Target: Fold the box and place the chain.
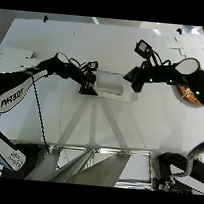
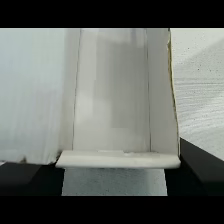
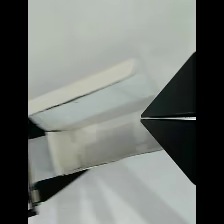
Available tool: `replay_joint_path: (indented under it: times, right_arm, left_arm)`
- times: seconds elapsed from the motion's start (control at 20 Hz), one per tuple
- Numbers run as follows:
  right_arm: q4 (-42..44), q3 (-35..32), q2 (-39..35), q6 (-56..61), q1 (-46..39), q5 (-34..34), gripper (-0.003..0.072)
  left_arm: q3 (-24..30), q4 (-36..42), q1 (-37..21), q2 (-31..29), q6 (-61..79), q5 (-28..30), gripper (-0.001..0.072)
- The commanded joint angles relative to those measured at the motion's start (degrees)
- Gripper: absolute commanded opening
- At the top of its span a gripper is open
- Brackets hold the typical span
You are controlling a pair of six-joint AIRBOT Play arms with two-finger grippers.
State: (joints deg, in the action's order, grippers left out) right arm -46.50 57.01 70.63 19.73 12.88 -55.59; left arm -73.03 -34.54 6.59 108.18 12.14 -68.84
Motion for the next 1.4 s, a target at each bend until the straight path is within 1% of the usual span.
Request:
replay_joint_path:
  times: [0.0,0.05,0.1,0.15,0.2,0.3,0.35,0.4,0.6,0.75,0.85,0.9,1.1,1.25,1.35]
  right_arm:
    - [-13.64,-3.08,-1.14,2.12,-0.87,-2.47,0.0035]
    - [-14.82,-5.09,-1.14,2.01,-0.87,-0.55,0.0121]
    - [-15.15,-7.34,-1.14,0.66,-0.87,1.86,0.0162]
    - [-14.62,-9.77,-1.14,-2.01,-0.85,4.83,0.0186]
    - [-13.66,-11.63,-1.05,-4.59,-0.81,7.34,0.0186]
    - [-10.84,-13.09,0.17,-8.46,-0.81,9.99,0.0212]
    - [-9.60,-13.09,1.14,-9.97,-0.81,11.19,0.0286]
    - [-7.65,-13.09,2.23,-12.22,-0.79,12.55,0.0320]
    - [3.17,-13.09,5.75,-25.24,-0.07,14.14,0.0318]
    - [7.98,-13.09,7.85,-31.17,1.88,18.01,0.0317]
    - [8.41,-13.09,9.14,-33.46,3.04,18.86,0.0314]
    - [8.44,-13.07,9.51,-33.70,3.48,18.91,0.0299]
    - [9.49,-13.07,9.62,-34.42,3.72,19.43,0.0287]
    - [11.08,-13.07,9.62,-36.57,3.72,19.43,0.0216]
    - [12.33,-13.07,9.62,-36.81,3.72,19.50,0.0212]
  left_arm:
    - [0.02,0.00,-0.07,0.00,0.00,0.02,0.0316]
    - [0.02,0.00,-0.07,0.00,0.00,0.00,0.0316]
    - [0.02,0.00,-0.07,0.00,0.00,0.02,0.0316]
    - [0.02,0.00,-0.07,0.00,0.00,0.02,0.0316]
    - [0.02,0.00,-0.07,0.00,0.00,0.02,0.0316]
    - [0.02,0.00,-0.07,0.00,0.00,0.02,0.0316]
    - [0.02,0.00,-0.07,0.00,0.00,0.02,0.0316]
    - [0.02,0.00,-0.07,0.00,0.00,0.02,0.0316]
    - [0.02,0.00,-0.07,0.00,0.00,0.02,0.0316]
    - [0.02,0.00,-0.07,0.00,0.00,0.02,0.0316]
    - [0.02,0.00,-0.07,0.00,0.00,0.02,0.0316]
    - [0.02,0.00,-0.07,0.00,0.00,0.02,0.0316]
    - [0.02,0.00,-0.07,0.00,0.02,0.02,0.0316]
    - [0.02,0.00,-0.07,0.00,0.00,0.02,0.0316]
    - [0.02,0.00,-0.07,0.00,0.00,0.02,0.0316]
